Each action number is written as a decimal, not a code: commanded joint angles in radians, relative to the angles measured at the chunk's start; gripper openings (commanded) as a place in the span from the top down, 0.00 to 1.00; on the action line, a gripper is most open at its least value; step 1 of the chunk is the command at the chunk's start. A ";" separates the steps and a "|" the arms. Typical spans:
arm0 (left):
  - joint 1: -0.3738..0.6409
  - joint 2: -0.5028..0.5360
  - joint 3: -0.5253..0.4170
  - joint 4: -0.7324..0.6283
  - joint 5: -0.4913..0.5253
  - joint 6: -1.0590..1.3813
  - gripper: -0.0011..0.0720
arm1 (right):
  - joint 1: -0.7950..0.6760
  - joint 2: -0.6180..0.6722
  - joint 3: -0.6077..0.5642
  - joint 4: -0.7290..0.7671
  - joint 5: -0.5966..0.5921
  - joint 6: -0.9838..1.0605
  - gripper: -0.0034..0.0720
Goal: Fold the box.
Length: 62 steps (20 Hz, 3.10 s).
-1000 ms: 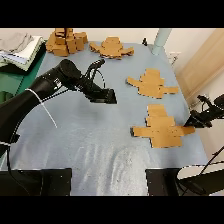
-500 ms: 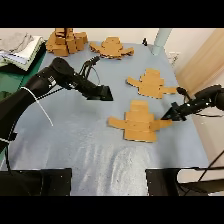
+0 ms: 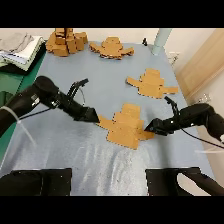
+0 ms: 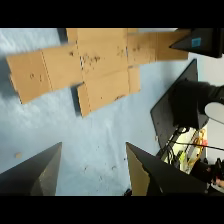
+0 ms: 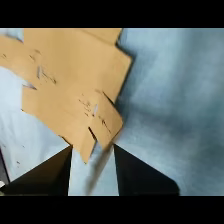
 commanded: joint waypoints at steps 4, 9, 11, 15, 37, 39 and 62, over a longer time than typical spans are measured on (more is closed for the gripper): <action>0.003 0.095 -0.126 0.003 -0.009 0.018 0.16 | 0.037 0.007 -0.083 -0.072 0.083 0.097 0.42; 0.003 0.095 -0.125 -0.006 0.004 0.008 0.16 | 0.043 -0.042 -0.083 0.021 0.086 0.041 0.58; 0.003 0.095 -0.125 -0.055 0.003 -0.021 0.16 | 0.054 -0.069 -0.083 0.060 0.099 0.002 0.60; 0.003 0.095 -0.125 -0.064 0.025 0.000 0.17 | 0.114 -0.096 -0.064 0.089 0.146 -0.059 0.80; 0.102 -0.544 0.169 -0.406 -0.065 0.560 0.16 | 0.464 0.045 -0.093 0.097 0.333 -0.150 0.95; 0.102 -0.571 0.190 -0.404 -0.089 0.569 0.16 | 0.464 0.045 -0.092 0.101 0.311 -0.140 0.95; 0.032 -0.604 0.274 -0.314 -0.287 0.684 0.84 | 0.464 0.011 -0.092 0.085 0.313 -0.122 0.95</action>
